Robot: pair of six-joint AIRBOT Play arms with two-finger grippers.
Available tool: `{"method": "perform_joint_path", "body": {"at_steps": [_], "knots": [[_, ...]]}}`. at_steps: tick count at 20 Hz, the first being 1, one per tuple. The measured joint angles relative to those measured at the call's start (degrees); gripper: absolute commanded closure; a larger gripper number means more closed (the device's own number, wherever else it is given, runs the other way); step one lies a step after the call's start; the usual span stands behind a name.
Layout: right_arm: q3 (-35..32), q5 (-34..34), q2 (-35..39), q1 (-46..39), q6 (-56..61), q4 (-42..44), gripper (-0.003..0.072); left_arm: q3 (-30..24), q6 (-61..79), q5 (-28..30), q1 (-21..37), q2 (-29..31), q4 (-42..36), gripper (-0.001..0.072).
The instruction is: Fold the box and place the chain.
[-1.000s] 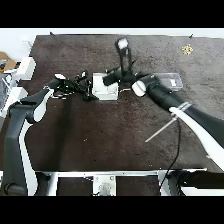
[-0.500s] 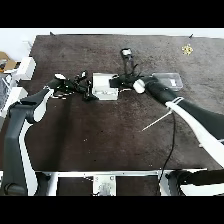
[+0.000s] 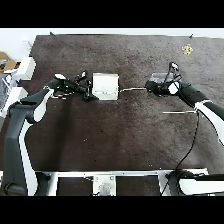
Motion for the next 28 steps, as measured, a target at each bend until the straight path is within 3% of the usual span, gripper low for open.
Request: {"method": "perform_joint_path", "body": {"at_steps": [5, 7, 9, 10, 11, 16, 23, 28], "knots": [[1.38, -8.31, -6.60, -0.76, 1.27, 7.52, 0.0385, 0.00, 0.00, 0.00, 0.00, 0.00, 0.00, 0.0367], [3.02, -10.54, -8.98, -0.24, 1.42, 9.92, 0.0514, 0.00, 0.00, 0.00, 0.00, -0.02, 0.02, 0.0367], [4.52, -11.82, -10.80, 0.35, 1.66, 11.58, 0.0542, 0.00, 0.02, 0.00, 0.00, -0.02, 0.02, 0.0367], [5.01, -12.35, -11.30, 0.46, 1.97, 12.11, 0.0663, 0.00, 0.02, 0.00, 0.00, -0.02, 0.02, 0.0367], [5.35, -12.52, -11.63, 0.52, 2.56, 12.52, 0.0684, 0.00, 0.00, 0.00, 0.00, -0.02, 0.02, 0.0367], [6.10, -12.92, -8.66, 3.39, 3.74, 12.02, 0.0684, 0.00, 0.00, 0.00, 0.00, 0.00, 0.00, 0.0367], [6.32, -12.13, 6.47, 13.94, 3.98, 3.30, 0.0685, 0.00, 0.00, 0.00, 0.00, -0.02, 0.00, 0.0367], [6.54, -18.25, 13.84, 22.58, 4.13, -0.22, 0.0686, 0.00, 0.00, 0.00, 0.00, -0.02, 0.00, 0.0367]]}}
